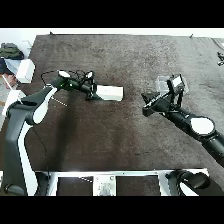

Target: Fold the box and place the chain.

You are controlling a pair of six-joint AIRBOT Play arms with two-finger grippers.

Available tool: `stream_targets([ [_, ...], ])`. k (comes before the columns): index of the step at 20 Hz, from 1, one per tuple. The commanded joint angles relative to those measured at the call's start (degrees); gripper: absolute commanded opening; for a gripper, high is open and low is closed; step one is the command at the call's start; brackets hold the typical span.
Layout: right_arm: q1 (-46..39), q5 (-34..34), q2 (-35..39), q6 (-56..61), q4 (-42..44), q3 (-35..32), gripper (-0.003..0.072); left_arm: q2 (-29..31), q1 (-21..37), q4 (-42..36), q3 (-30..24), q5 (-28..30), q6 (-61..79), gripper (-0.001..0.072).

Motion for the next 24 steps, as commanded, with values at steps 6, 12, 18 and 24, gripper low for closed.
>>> stream_targets([
  [6,0.09,3.19,0.79,2.54,0.07,-0.24,-0.0017,0.07,0.04,-0.7,0.0,-1.09,-1.38,0.0011],
  [12,0.09,4.28,0.81,2.54,0.07,-0.24,-0.0017,6.27,1.16,-7.32,0.02,2.03,-1.46,0.0008],
  [18,0.09,4.09,0.79,2.51,0.02,-0.24,-0.0018,15.02,6.93,-7.32,0.0,12.44,-14.67,0.0006],
  [24,0.07,2.91,0.79,2.51,0.02,-0.24,-0.0018,16.7,16.76,-5.92,0.0,27.02,-28.15,0.0006],
])
